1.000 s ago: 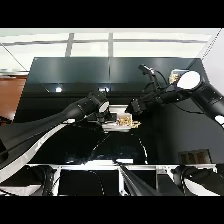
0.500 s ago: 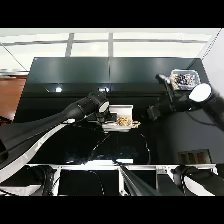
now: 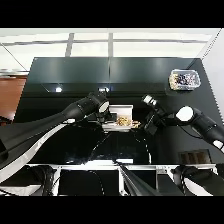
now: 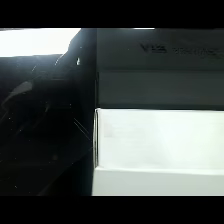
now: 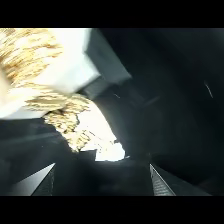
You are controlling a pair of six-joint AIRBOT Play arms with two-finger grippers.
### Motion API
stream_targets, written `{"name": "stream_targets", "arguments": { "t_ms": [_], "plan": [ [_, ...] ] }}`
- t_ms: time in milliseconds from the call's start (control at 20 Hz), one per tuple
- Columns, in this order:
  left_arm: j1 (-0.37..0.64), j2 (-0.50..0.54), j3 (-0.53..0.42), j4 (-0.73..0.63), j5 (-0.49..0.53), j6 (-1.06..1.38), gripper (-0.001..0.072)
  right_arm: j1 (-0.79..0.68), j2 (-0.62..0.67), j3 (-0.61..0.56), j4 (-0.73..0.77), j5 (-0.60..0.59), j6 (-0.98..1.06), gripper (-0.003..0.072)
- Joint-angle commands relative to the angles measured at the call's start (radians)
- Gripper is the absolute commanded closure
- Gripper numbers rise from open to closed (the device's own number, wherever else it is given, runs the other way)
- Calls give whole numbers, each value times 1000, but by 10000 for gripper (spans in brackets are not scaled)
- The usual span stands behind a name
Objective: Fold the box and place the chain.
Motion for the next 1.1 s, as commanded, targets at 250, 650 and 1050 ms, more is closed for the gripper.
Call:
{"name": "stream_targets", "arguments": {
  "t_ms": [250,650,1050],
  "plan": [
    [0,0,0,0,0,0,679,40,-68,-11,101,-127,-333,-26],
    [0,0,0,0,0,0,679,40,-101,-11,145,-140,-337,-26],
    [0,0,0,0,0,0,679,40,-102,-11,145,-89,-337,-25]
  ]
}}
